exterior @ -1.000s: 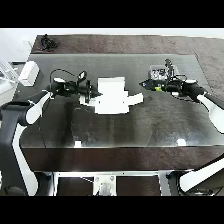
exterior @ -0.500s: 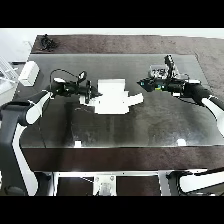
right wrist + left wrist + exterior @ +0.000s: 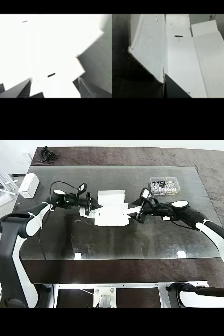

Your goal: Fold the box and place the chain.

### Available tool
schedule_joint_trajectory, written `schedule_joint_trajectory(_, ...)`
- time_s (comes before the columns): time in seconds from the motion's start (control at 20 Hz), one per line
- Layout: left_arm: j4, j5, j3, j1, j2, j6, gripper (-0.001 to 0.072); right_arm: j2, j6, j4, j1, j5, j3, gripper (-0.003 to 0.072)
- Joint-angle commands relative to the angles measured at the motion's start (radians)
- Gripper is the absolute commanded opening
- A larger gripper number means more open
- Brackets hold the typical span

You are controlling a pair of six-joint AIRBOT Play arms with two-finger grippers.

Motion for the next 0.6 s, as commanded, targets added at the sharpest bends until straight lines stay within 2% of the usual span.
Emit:
schedule_joint_trajectory(0.0, 0.000, 0.005, 0.000, -0.001, 0.000, 0.000, 0.0019, 0.008, -0.077, -0.046, 0.038, 0.034, -0.021, 0.0696)
schedule_joint_trajectory(0.1, 0.000, 0.005, 0.000, -0.001, 0.000, 0.000, 0.0019, 0.008, -0.077, -0.058, 0.038, 0.119, -0.021, 0.0696)
schedule_joint_trajectory(0.55, -0.001, 0.002, 0.000, -0.001, 0.000, 0.000, 0.0019, 0.007, -0.077, -0.219, 0.101, 0.119, -0.022, 0.0696)
